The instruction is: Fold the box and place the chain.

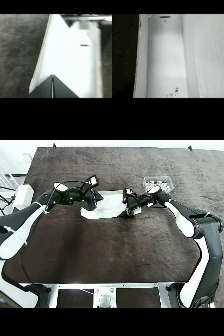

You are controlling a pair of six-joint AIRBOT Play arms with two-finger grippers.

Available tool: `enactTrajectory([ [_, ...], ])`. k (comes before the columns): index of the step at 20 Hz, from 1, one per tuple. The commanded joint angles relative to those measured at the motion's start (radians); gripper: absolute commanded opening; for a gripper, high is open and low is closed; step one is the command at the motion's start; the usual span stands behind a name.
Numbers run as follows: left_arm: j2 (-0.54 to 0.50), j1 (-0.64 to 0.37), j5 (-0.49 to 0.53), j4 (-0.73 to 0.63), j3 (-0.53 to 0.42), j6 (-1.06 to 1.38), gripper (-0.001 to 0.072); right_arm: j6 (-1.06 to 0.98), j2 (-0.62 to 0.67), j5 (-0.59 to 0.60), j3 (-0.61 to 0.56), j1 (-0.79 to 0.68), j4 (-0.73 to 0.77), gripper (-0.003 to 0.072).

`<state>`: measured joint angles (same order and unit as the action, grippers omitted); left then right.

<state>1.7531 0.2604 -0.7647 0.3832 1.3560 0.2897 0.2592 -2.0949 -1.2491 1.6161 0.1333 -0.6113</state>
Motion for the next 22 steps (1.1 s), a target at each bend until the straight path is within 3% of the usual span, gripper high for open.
enactTrajectory([
  [1,0.055,-0.002,0.048,-0.016,0.071,-0.01,0.0013,0.0,-0.001,0.0,0.0,0.001,0.0,0.0516],
  [4,0.102,-0.008,0.054,-0.01,0.116,-0.05,0.0014,0.0,-0.001,0.0,0.0,0.001,0.0,0.0516],
  [18,0.149,-0.008,-0.008,0.035,0.126,-0.069,0.0018,0.0,-0.001,0.0,0.0,0.001,0.0,0.0516],
  [22,0.128,-0.039,-0.137,0.034,0.208,-0.084,0.0018,0.0,-0.001,0.0,0.0,0.001,0.0,0.0516],
])
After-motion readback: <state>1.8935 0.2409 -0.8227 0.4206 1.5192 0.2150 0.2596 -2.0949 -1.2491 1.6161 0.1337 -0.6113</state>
